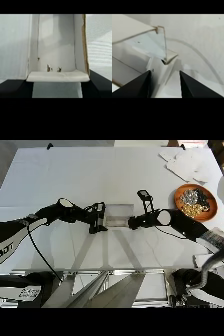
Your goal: Fold the box and place the chain.
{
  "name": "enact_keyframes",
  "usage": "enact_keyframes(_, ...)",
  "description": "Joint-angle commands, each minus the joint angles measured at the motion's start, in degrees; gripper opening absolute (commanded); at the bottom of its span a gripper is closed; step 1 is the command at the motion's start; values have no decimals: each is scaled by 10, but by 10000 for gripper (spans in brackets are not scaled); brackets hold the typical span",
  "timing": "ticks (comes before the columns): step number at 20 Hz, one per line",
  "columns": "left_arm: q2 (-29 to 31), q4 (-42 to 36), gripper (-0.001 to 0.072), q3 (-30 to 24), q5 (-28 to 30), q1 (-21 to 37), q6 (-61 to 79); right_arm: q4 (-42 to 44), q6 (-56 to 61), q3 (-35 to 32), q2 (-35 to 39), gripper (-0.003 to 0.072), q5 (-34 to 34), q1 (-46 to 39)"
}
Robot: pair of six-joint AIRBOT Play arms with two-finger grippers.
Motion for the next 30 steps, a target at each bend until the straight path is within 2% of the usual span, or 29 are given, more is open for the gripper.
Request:
enact_keyframes(1,0,0,291,0,0,0,0,-187,192,9,0,382,20,47)
enact_keyframes(5,0,0,291,0,0,0,0,-215,228,42,0,418,32,81)
enact_keyframes(6,0,0,291,0,0,0,0,-214,228,52,-1,472,32,87)
enact_keyframes(7,0,0,291,0,0,0,0,-214,232,60,-1,559,32,93)
enact_keyframes(11,0,0,291,0,0,0,0,-231,369,64,-9,559,47,94)
enact_keyframes(14,0,0,291,0,0,0,0,-252,377,72,-32,558,82,108)
enact_keyframes(15,0,0,291,0,0,0,0,-271,383,79,-42,557,103,113)
enact_keyframes(19,0,0,291,0,0,0,0,-388,531,120,-72,549,172,132)
enact_keyframes(23,0,0,291,0,0,0,0,-409,541,156,-85,441,196,135)
enact_keyframes(30,0,0,291,0,0,0,0,-402,540,160,-86,439,195,135)
